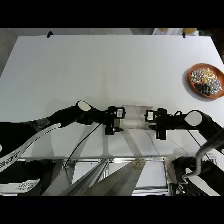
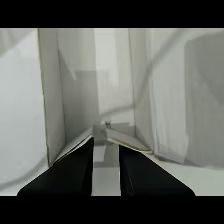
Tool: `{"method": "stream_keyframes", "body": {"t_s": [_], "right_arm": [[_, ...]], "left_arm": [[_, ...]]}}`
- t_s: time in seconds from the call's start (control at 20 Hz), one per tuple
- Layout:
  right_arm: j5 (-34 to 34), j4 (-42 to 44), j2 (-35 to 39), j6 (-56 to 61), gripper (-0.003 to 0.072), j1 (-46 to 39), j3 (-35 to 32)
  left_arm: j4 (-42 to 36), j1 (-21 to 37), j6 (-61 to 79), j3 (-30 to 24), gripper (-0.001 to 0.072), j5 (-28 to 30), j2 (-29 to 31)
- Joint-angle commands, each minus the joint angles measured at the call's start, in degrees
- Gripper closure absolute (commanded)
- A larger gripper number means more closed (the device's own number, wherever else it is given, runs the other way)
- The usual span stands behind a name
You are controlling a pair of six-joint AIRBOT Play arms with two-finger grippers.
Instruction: Fold the box and place the chain.
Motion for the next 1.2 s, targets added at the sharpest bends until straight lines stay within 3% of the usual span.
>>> {"method": "stream_keyframes", "body": {"t_s": [0.0,0.1,0.25,0.5,0.6,0.8,0.85,1.0,1.15], "right_arm": [[-0.5,4.9,-1.9,-4.0,0.0529,0.0,0.0],[-0.8,6.6,-3.5,-5.3,0.0522,0.0,0.0],[-0.8,8.3,-4.6,-6.4,0.0369,0.0,0.0],[-0.2,1.5,-1.7,2.7,0.0365,0.0,0.0],[0.2,-3.2,2.1,8.7,0.0365,-0.5,0.0],[5.2,-4.0,13.4,14.8,0.0367,-6.6,1.0],[7.5,-3.9,14.8,17.1,0.0388,-9.1,2.0],[9.0,-3.7,15.0,30.4,0.0669,-15.5,4.1],[7.1,-6.9,12.9,50.6,0.0668,-21.3,4.1]], "left_arm": [[-0.1,0.0,0.0,0.1,0.0477,0.0,0.0],[-0.1,0.0,0.0,0.1,0.0477,0.0,0.0],[-0.1,0.0,0.0,0.1,0.0477,0.0,0.0],[-0.1,0.0,0.0,0.1,0.0477,0.0,0.0],[-0.1,0.0,0.0,0.1,0.0477,0.0,0.0],[-0.1,0.0,0.0,0.1,0.0477,0.0,0.0],[-0.1,0.0,0.0,0.1,0.0477,0.0,0.0],[-0.1,0.0,0.0,0.1,0.0477,0.0,0.0],[-0.1,0.0,0.0,0.1,0.0477,0.0,0.0]]}}
